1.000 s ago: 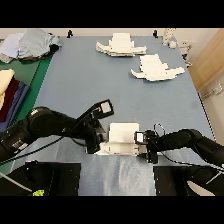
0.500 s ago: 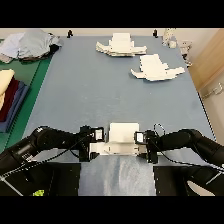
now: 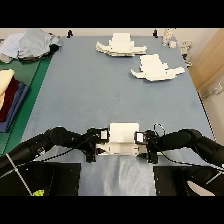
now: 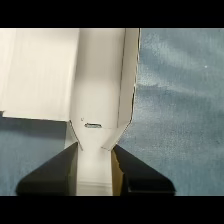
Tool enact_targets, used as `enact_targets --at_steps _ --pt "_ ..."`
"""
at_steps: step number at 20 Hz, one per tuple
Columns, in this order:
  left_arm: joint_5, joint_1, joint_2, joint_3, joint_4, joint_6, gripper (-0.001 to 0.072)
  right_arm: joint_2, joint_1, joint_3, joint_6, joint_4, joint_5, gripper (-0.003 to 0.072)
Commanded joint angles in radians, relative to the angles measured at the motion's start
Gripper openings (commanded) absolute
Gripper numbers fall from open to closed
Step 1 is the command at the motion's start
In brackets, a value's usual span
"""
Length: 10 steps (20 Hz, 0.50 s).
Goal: Fold the box.
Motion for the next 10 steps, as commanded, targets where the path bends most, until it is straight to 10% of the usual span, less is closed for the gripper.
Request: enact_targets --at_steps 1,4,10 --pt "0.006 0.0 -0.034 0.004 -0.11 0.095 0.0161 0.0 0.0 0.0 0.0 0.0 0.0 0.0522" --pt "0.004 -0.005 -0.056 0.021 -0.141 0.095 0.004 0.0 0.0 0.0 0.0 0.0 0.0 0.0522" --pt "0.009 -0.018 -0.095 0.042 -0.149 0.101 0.0043 0.0 0.0 0.0 0.0 0.0 0.0 0.0521"
